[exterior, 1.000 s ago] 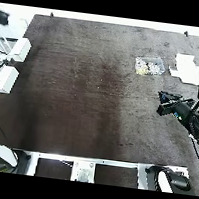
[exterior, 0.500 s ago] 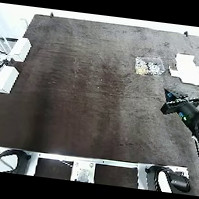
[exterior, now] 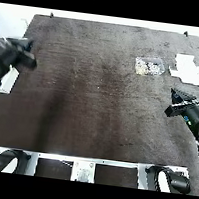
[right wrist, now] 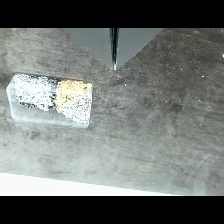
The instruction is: Fold the box and place the chain.
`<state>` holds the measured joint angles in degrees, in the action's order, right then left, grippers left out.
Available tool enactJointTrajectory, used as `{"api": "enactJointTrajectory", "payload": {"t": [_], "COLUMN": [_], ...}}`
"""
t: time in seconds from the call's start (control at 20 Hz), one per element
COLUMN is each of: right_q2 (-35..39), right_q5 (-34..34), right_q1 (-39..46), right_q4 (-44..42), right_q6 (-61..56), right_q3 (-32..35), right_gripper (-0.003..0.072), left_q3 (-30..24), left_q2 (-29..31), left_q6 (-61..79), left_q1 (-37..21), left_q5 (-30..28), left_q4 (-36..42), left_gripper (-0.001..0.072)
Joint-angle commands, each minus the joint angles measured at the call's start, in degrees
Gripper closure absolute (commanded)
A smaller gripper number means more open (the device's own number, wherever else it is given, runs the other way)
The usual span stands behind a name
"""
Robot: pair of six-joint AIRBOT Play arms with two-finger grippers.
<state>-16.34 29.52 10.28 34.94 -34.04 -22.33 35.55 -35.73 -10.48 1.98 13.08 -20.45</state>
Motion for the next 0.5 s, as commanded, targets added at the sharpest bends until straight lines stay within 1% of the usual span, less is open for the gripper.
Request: {"api": "enactJointTrajectory", "payload": {"t": [0.0,0.1,0.2,0.3,0.45], "right_q2": [4.5,8.4,11.4,12.4,12.4], "right_q5": [-0.1,-0.2,-0.2,-0.1,-0.2], "right_q1": [0.0,0.0,0.0,0.0,0.0], "right_q4": [2.1,4.6,6.8,7.6,7.6], "right_q6": [-0.3,-0.3,-0.3,-0.3,-0.3], "right_q3": [2.3,4.5,6.0,6.4,6.4], "right_gripper": [0.0672,0.0671,0.067,0.067,0.067], "left_q3": [-16.4,-22.8,-27.8,-29.8,-29.9], "left_q2": [14.5,21.1,25.6,26.5,26.5], "left_q6": [1.0,0.8,-0.1,-0.1,-0.1], "left_q1": [4.8,5.4,5.4,5.4,5.4], "left_q5": [-1.6,-1.5,-1.5,-0.9,-0.2], "left_q4": [2.9,4.7,5.0,5.6,5.7], "left_gripper": [0.0698,0.0698,0.0697,0.0694,0.0691]}}
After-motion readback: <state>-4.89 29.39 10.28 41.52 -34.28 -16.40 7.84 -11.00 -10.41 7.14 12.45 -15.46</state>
